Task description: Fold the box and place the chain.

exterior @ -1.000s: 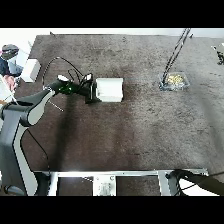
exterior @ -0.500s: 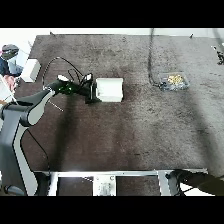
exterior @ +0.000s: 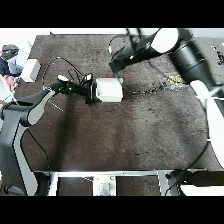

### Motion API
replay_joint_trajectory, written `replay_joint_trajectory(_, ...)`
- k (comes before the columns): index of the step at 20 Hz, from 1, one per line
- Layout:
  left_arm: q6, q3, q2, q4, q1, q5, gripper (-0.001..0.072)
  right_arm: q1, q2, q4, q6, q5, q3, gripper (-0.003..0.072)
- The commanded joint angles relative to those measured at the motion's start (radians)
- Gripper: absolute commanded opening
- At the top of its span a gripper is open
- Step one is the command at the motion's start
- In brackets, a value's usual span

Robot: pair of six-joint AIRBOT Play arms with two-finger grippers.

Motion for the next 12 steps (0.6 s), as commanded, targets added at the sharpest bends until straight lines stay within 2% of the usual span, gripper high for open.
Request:
replay_joint_trajectory(1, 0.000, -0.001, 0.000, 0.000, 0.000, 0.000, 0.0469, 0.006, -0.070, 0.044, 0.001, -0.065, -0.095, 0.0011)
replay_joint_trajectory(5, 0.000, 0.000, 0.000, 0.000, 0.000, 0.000, 0.0469, 0.000, -0.100, 0.029, 0.012, -0.150, -0.164, 0.0013)
replay_joint_trajectory(7, 0.000, 0.000, 0.000, 0.000, 0.000, 0.000, 0.0470, -0.029, -0.099, 0.008, 0.022, -0.140, -0.167, 0.0442)
replay_joint_trajectory(8, 0.000, 0.000, 0.000, 0.000, 0.000, 0.000, 0.0469, -0.055, -0.095, 0.009, 0.024, -0.121, -0.167, 0.0398)
replay_joint_trajectory(9, 0.000, 0.000, 0.000, 0.000, 0.000, 0.000, 0.0469, -0.091, -0.090, 0.008, 0.044, -0.098, -0.170, 0.0306)
replay_joint_trajectory(12, 0.000, 0.000, 0.000, 0.000, 0.000, 0.000, 0.0470, -0.224, -0.040, 0.010, 0.102, -0.062, -0.223, 0.0297)
